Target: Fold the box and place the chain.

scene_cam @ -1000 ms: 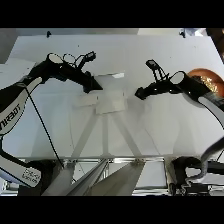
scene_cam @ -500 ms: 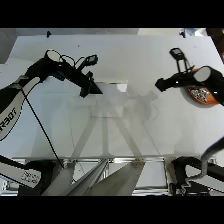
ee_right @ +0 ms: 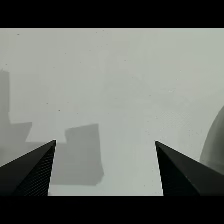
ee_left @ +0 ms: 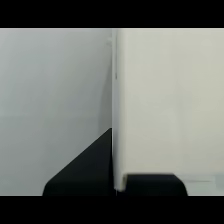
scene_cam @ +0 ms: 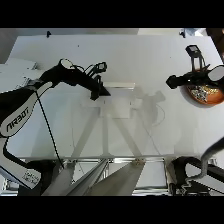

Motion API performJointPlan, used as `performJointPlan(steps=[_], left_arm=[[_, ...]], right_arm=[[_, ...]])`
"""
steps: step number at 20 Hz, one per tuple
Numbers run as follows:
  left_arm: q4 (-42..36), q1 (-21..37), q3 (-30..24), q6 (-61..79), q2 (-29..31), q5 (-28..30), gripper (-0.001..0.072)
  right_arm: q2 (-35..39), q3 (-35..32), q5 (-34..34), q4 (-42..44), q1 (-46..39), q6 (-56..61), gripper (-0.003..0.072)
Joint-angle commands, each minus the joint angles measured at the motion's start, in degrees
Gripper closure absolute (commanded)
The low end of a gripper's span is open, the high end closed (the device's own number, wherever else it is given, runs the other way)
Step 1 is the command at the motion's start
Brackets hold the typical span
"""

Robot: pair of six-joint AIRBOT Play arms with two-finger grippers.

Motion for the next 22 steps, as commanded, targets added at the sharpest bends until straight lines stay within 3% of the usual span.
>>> performJointPlan(steps=[1, 8, 22], left_arm=[[-2.73, -0.28, -0.04, 3.34, -1.25, 4.55, 0.0707], [2.75, -0.28, -0.04, 5.46, -1.53, 3.67, 0.0705], [1.7, -0.28, -0.04, 5.44, -3.17, 6.16, 0.0704]], right_arm=[[0.04, 0.04, -0.46, -0.02, -0.2, 0.02, -0.0004], [0.04, 0.04, -2.82, 0.04, -0.2, 0.07, -0.0004], [0.04, 0.04, -2.82, 0.2, -0.2, 0.07, -0.0003]])
